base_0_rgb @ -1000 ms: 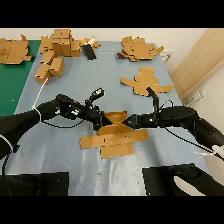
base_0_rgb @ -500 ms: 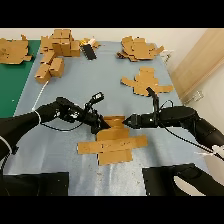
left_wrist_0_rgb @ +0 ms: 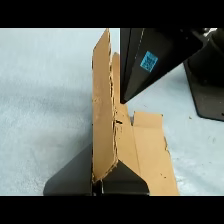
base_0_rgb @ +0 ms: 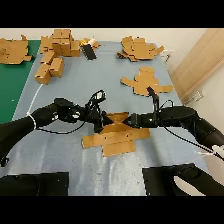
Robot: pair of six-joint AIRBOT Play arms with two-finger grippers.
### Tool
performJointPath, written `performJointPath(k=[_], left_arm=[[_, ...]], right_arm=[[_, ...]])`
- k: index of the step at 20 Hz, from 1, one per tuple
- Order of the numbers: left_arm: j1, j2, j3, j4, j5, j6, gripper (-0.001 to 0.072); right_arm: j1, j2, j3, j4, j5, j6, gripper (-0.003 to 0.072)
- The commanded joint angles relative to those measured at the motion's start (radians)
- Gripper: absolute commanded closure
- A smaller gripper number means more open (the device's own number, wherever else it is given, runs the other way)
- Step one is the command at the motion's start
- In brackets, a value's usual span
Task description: Fold the box.
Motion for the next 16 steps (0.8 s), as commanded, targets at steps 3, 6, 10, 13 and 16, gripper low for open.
performJointPath(k=[3,6,10,13,16], left_arm=[[-0.011,0.006,-0.047,0.000,0.038,0.023,0.0699],[-0.011,0.007,-0.074,0.001,0.037,0.020,0.0699],[-0.011,0.007,-0.093,0.000,0.029,0.018,0.0699],[-0.011,0.015,-0.093,-0.002,0.011,0.019,0.0699],[-0.011,0.081,-0.089,-0.012,0.016,0.079,0.0699]], right_arm=[[0.001,0.001,0.001,0.000,0.004,0.000,0.0684],[0.001,0.001,0.001,0.000,0.003,0.000,0.0684],[0.002,0.001,0.001,0.000,0.004,0.000,0.0684],[0.001,0.001,0.001,0.000,0.005,0.000,0.0684],[0.001,0.001,0.001,0.000,0.016,0.000,0.0684]])
